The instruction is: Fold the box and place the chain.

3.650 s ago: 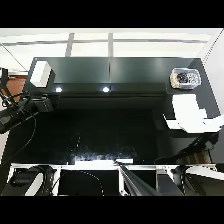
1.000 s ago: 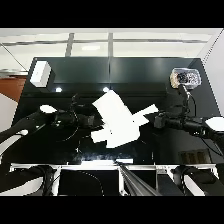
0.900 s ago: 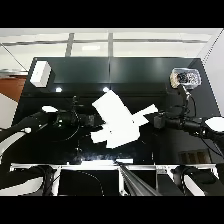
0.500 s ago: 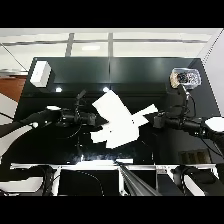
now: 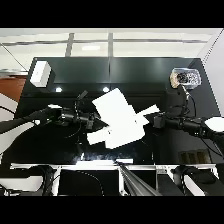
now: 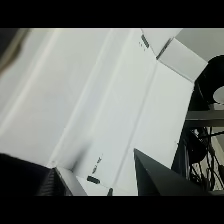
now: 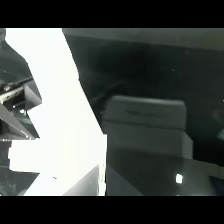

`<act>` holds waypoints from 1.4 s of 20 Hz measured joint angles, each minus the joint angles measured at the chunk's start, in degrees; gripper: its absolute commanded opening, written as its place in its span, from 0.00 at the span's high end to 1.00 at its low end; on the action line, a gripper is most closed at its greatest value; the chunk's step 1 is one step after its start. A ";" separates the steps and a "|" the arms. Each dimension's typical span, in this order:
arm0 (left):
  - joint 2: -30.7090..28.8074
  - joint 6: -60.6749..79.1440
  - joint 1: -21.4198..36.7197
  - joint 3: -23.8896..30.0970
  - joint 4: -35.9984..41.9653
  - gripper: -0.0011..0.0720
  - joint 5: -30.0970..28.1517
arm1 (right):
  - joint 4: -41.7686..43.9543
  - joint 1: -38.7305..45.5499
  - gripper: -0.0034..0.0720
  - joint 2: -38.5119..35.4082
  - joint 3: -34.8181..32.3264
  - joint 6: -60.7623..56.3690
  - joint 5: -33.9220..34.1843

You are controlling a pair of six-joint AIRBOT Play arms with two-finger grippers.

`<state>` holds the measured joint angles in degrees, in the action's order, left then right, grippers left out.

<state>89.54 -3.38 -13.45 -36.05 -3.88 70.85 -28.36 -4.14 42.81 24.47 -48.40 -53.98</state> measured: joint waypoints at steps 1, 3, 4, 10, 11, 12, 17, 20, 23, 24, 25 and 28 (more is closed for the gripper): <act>0.11 0.39 0.33 -0.04 -0.13 0.33 0.17 | -0.72 0.00 0.89 0.00 0.00 -0.44 -0.02; 0.28 0.98 0.92 -0.09 -0.44 0.61 0.33 | -1.86 0.00 0.89 0.00 0.00 -0.85 -0.13; 0.31 1.11 1.16 -0.15 -0.61 0.72 0.35 | -2.21 0.00 0.89 0.00 0.00 -0.94 -0.15; 0.42 1.55 1.64 -0.22 -1.66 0.95 0.76 | -3.21 0.00 0.89 0.00 0.00 -1.49 -0.33; 0.42 1.66 1.66 -0.22 -1.88 0.94 0.81 | -3.28 0.00 0.87 0.00 0.00 -1.51 -0.37; 0.42 1.81 1.66 -0.26 -2.19 0.94 1.36 | -3.34 0.00 0.61 0.00 0.00 -1.51 -0.35; 0.39 1.84 1.66 -1.55 -5.16 0.95 1.31 | -6.32 0.39 0.03 0.00 1.36 -1.53 -2.58; -0.66 1.86 0.81 -3.74 -7.56 0.95 1.42 | -15.41 2.40 0.03 0.00 6.88 -1.53 -5.79; -4.15 1.97 -3.17 -5.99 -12.57 0.95 0.52 | -25.20 4.11 0.03 0.00 13.07 0.74 -9.94; -5.86 2.47 -5.22 -6.36 -15.02 0.95 -0.83 | -27.63 4.28 0.03 0.00 14.19 2.14 -12.04; -7.65 3.02 -7.56 -6.49 -17.99 0.95 -3.67 | -29.18 4.35 0.03 0.00 14.71 3.32 -13.55; -11.67 5.40 -14.36 -6.29 -25.18 0.94 -16.13 | -31.82 2.84 0.03 0.00 13.51 7.39 -15.72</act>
<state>77.87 2.02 -27.81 -42.35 -29.06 54.72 -60.18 -1.30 42.81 37.98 -41.01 -69.69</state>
